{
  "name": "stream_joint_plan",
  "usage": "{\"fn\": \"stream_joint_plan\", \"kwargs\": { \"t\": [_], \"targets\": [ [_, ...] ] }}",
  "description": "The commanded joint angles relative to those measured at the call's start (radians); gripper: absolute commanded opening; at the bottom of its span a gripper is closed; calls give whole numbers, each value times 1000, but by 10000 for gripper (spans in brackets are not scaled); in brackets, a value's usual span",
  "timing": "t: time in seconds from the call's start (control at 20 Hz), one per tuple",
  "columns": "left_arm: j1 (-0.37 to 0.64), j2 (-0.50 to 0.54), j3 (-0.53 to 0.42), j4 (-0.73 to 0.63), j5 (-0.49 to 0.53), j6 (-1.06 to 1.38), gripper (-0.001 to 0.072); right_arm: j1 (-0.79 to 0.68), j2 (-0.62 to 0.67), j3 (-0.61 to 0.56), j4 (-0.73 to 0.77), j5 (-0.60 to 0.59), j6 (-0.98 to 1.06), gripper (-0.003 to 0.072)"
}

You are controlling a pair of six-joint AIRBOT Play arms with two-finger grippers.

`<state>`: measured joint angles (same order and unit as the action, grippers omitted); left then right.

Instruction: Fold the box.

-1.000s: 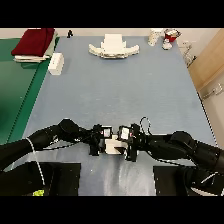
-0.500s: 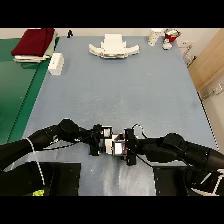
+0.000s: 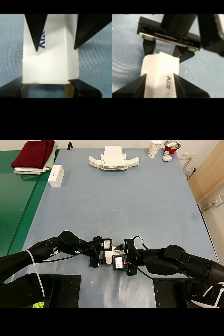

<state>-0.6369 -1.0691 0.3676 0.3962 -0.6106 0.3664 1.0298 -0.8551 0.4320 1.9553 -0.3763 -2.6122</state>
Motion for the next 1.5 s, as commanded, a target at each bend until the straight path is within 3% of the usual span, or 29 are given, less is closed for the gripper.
{"fn": "stream_joint_plan", "kwargs": {
  "t": [0.0,0.5,0.55,0.6,1.1,1.15,1.3,1.35,1.45],
  "targets": [
    [1,0,1,0,-1,0,452,0,16,1,-23,2,1,503],
    [1,0,1,0,-1,0,451,-20,50,7,-38,10,4,501],
    [1,0,1,0,-1,0,452,-22,51,7,-38,10,4,491],
    [1,0,1,0,-1,0,452,-26,51,7,-42,11,5,411],
    [1,0,1,0,-1,0,452,-36,44,18,-45,20,17,389],
    [1,0,1,0,-1,0,452,-40,36,18,-45,16,27,279],
    [1,0,1,0,-1,0,451,-39,13,18,-16,10,39,252],
    [1,0,1,0,-1,0,451,-39,13,18,-5,2,39,156],
    [1,0,1,0,-1,0,452,-39,13,18,9,-7,39,145]
  ]
}}
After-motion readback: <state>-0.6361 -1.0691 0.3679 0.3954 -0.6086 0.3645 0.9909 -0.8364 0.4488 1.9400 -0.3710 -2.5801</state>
